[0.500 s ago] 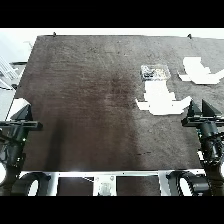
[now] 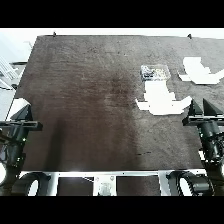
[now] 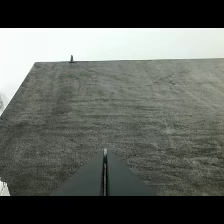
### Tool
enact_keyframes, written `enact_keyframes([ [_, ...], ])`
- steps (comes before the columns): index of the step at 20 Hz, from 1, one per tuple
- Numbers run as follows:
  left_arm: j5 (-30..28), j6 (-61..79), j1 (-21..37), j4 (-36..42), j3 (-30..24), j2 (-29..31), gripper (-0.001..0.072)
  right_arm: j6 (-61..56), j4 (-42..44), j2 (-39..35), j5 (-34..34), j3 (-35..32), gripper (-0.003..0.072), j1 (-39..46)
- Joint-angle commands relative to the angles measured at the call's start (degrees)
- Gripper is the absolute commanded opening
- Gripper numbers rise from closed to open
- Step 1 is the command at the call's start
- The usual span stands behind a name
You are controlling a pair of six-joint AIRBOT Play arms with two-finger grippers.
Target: Fold the box and place the chain.
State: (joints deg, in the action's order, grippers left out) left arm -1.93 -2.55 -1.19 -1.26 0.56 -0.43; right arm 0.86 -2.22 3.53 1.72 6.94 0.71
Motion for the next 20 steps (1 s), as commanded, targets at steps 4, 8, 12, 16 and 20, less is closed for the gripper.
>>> enact_keyframes([
  [4,0.0,0.0,0.0,0.0,0.0,0.0,0.0020,0.9,-1.3,19.7,1.2,12.6,0.0430,4.2],
  [8,0.0,0.0,0.0,0.0,0.0,0.0,0.0021,-2.8,-1.4,43.8,-11.5,29.2,0.0430,14.3],
  [12,0.0,0.0,0.0,0.0,0.0,0.0,0.0021,-32.8,-24.9,62.2,-37.8,46.4,0.0427,27.7],
  [16,0.0,0.0,0.0,0.0,0.0,0.0,0.0020,-55.7,-53.0,74.6,-57.6,64.1,0.0440,34.7],
  [20,0.0,0.0,0.0,0.0,0.0,0.0,0.0020,-56.4,-59.6,87.6,-77.0,81.4,0.0438,36.6],
])
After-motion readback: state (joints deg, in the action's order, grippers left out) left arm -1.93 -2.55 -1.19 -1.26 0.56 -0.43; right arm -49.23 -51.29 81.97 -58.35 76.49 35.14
